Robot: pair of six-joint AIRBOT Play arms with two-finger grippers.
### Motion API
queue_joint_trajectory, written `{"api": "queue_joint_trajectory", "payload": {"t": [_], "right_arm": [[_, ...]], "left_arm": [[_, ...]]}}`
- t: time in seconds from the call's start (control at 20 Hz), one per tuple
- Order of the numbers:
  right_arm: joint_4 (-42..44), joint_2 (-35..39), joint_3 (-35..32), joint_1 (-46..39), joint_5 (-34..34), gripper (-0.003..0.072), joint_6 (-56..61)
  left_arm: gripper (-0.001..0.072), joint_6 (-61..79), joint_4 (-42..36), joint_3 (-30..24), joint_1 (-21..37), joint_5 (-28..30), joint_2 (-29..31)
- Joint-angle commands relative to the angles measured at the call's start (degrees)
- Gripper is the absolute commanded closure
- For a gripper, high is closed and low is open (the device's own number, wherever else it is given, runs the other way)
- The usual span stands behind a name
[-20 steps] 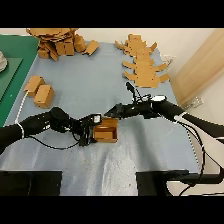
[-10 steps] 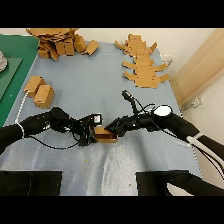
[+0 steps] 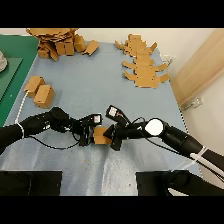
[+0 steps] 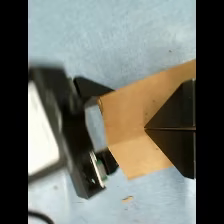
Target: Fold the box.
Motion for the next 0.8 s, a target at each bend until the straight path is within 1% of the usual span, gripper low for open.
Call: {"api": "queue_joint_trajectory", "payload": {"t": [0.0,0.05,0.1,0.15,0.2,0.25,0.3,0.55,0.75], "right_arm": [[-21.4,4.0,-0.1,6.0,-3.8,0.0662,10.1],[-24.3,4.6,-0.1,6.1,-5.6,0.0632,11.2],[-24.9,4.6,-0.1,6.1,-7.1,0.0528,11.0],[-24.8,4.1,-0.1,6.3,-7.7,0.0500,10.8],[-24.7,3.7,-0.1,6.4,-7.7,0.0496,10.2],[-24.7,3.4,-0.1,6.7,-7.4,0.0415,8.7],[-24.4,3.5,-0.1,6.8,-7.1,0.0391,7.3],[-24.5,5.3,0.0,9.0,-6.6,0.0391,6.8],[-24.5,5.4,-0.1,10.6,-2.9,0.0380,6.8]], "left_arm": [[0.0375,0.0,0.0,0.1,0.0,0.1,0.0],[0.0375,0.0,0.0,0.1,0.0,0.1,0.0],[0.0375,0.0,0.0,0.0,0.0,0.1,0.0],[0.0375,0.0,0.0,0.0,0.0,0.1,0.0],[0.0375,0.0,0.0,0.1,0.0,0.1,0.0],[0.0375,0.0,0.0,0.1,0.0,0.1,0.0],[0.0375,0.0,0.0,0.1,0.0,0.1,0.0],[0.0375,0.0,0.0,0.1,0.0,0.1,0.0],[0.0375,0.0,0.0,0.1,0.0,0.1,0.0]]}}
